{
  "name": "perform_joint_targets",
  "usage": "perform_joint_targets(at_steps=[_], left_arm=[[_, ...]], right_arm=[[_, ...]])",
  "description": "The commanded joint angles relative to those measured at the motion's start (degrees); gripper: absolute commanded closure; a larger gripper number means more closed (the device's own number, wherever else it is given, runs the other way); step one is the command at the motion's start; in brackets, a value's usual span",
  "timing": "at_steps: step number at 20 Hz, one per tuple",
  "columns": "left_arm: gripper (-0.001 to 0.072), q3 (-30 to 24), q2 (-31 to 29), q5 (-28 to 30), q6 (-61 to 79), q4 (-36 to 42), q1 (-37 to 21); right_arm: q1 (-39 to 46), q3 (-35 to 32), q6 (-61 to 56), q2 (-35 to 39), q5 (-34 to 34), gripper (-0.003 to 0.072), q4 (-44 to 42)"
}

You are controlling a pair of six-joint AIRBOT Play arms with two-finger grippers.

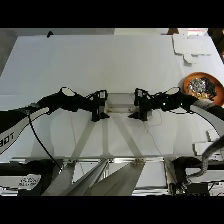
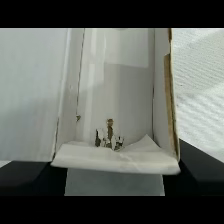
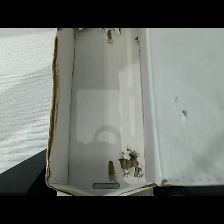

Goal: Fold the box and place the chain.

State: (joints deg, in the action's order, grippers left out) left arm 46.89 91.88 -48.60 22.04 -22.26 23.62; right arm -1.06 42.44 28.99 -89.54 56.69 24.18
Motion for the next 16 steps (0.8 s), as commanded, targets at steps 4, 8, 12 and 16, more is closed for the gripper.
perform_joint_targets(at_steps=[4,8,12,16], left_arm=[[0.0432,0.02,0.07,0.15,-0.02,-0.04,0.04],[0.0432,0.02,0.07,0.15,-0.02,-0.04,0.04],[0.0432,0.02,0.07,0.15,-0.02,-0.04,0.04],[0.0432,0.02,0.04,0.15,-0.02,-0.04,0.04]], right_arm=[[-0.07,0.04,0.00,0.00,0.04,0.0144,-0.31],[-0.04,0.04,-0.48,0.02,-0.87,-0.0014,-0.66],[0.00,0.04,-0.66,2.60,-1.05,-0.0034,4.11],[0.00,0.04,-8.63,7.89,-2.03,-0.0034,16.55]])
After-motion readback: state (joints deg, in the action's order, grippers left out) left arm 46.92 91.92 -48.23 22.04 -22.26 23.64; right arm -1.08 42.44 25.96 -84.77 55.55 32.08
